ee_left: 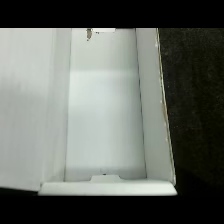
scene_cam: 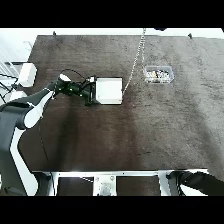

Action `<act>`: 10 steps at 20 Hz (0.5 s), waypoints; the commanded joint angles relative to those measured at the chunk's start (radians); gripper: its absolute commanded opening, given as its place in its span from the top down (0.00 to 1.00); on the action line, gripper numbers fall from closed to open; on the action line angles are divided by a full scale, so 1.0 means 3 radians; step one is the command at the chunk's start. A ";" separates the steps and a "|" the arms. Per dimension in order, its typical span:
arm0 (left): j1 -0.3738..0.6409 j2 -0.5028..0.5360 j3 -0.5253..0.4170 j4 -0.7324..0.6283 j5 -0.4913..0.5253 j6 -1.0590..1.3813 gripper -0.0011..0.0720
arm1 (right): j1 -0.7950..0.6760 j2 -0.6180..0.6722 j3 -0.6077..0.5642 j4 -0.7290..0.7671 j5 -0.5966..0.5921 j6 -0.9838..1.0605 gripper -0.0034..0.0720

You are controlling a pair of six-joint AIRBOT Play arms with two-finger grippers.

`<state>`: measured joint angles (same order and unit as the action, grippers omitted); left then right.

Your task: Fold the box and place the chain.

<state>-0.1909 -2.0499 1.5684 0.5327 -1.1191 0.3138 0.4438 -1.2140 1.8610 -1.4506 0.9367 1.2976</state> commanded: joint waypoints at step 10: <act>0.0003 0.0000 0.0000 -0.0001 0.0001 0.0001 0.27 | 0.0295 -0.0192 -0.0122 0.0112 -0.0280 0.0011 0.94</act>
<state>-0.1909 -2.0499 1.5684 0.5327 -1.1191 0.3138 0.5201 -1.2568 1.8362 -1.4342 0.8577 1.2999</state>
